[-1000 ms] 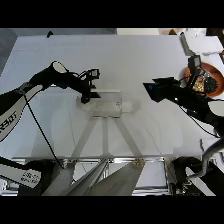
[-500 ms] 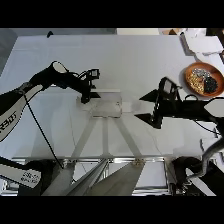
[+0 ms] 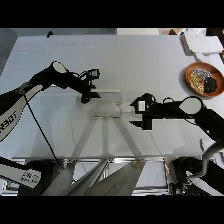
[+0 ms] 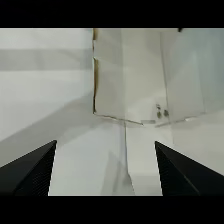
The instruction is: Fold the box and place the chain.
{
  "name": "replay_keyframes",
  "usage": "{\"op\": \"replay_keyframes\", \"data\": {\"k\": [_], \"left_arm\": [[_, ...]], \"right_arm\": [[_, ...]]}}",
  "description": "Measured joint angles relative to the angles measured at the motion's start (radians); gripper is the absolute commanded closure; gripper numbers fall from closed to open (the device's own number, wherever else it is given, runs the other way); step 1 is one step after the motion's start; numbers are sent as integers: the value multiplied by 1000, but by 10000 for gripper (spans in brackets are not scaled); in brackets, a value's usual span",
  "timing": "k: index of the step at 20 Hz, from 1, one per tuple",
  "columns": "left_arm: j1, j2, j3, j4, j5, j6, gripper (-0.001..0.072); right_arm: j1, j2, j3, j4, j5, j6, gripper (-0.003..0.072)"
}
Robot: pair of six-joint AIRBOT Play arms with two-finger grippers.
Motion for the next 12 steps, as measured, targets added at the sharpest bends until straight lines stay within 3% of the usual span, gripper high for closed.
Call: {"op": "replay_keyframes", "data": {"k": [7,12], "left_arm": [[0,0,0,0,0,0,697],[0,0,0,0,0,0,697]], "right_arm": [[-3,-147,-97,310,-115,-366,1],[-6,-250,-126,490,-158,-481,0]]}}
